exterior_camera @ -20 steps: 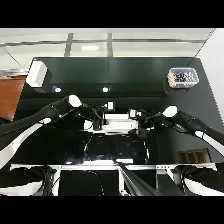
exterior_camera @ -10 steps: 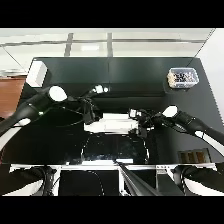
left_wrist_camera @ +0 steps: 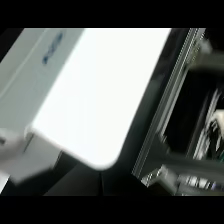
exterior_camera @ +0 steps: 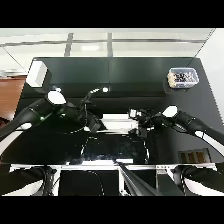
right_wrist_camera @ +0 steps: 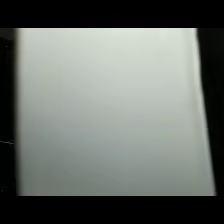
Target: Fold the box and place the chain.
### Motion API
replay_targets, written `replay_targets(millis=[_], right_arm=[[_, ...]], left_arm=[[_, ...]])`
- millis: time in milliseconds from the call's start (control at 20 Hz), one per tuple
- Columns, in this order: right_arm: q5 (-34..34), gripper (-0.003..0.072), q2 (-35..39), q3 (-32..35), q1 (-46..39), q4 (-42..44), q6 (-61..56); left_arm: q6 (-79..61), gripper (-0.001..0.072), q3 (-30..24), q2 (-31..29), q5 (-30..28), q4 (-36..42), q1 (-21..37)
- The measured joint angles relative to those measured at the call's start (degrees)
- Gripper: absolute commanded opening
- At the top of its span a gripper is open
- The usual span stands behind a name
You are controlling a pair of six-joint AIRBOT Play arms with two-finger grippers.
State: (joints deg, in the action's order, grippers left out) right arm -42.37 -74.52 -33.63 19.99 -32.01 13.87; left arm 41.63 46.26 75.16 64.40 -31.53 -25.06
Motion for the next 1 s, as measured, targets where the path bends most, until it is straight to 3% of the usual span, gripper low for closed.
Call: replay_targets(millis=[250,400,750,1000], right_arm=[[0.02,0.0124,0.0,0.0,0.0,0.04,-0.04],[0.04,0.0124,0.0,0.0,0.0,0.07,-0.04],[0.04,0.0124,0.0,0.0,0.0,0.09,-0.22],[0.02,0.0124,0.0,0.0,0.0,0.04,0.11]], left_arm=[[-0.94,0.0023,1.86,4.26,-15.1,9.44,-0.33],[1.2,0.0023,4.04,7.85,-18.88,9.53,0.7],[6.97,0.0022,5.81,14.62,-14.82,5.73,1.99],[7.96,0.0022,8.11,11.61,-13.03,3.67,3.04]])
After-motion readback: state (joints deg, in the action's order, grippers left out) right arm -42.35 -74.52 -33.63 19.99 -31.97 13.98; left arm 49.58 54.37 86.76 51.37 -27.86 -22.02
